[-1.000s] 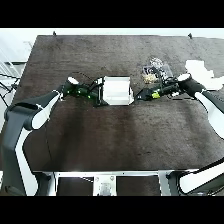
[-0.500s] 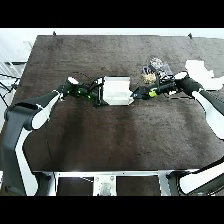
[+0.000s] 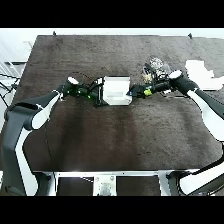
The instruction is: Fold the box and place the chain.
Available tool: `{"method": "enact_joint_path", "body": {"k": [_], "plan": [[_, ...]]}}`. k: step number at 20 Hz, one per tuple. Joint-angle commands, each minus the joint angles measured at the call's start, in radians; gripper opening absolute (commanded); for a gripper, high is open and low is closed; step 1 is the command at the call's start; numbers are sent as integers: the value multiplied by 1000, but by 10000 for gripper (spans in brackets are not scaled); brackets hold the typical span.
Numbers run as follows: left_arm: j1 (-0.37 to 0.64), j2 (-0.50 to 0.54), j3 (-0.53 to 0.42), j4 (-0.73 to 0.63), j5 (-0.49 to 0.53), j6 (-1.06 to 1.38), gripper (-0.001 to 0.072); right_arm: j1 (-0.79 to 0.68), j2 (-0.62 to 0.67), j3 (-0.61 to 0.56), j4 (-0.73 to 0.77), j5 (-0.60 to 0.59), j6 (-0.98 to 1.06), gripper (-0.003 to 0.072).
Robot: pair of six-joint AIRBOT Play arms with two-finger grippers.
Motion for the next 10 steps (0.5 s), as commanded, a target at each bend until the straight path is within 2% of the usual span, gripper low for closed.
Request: {"method": "enact_joint_path", "body": {"k": [1,8,10], "plan": [[0,-1,0,0,0,0,411,23,0,4,-5,-24,30,554],[0,-1,0,0,0,0,411,59,0,14,-104,-74,100,553],[0,-1,0,0,0,0,411,68,0,32,-151,-84,143,531]]}}
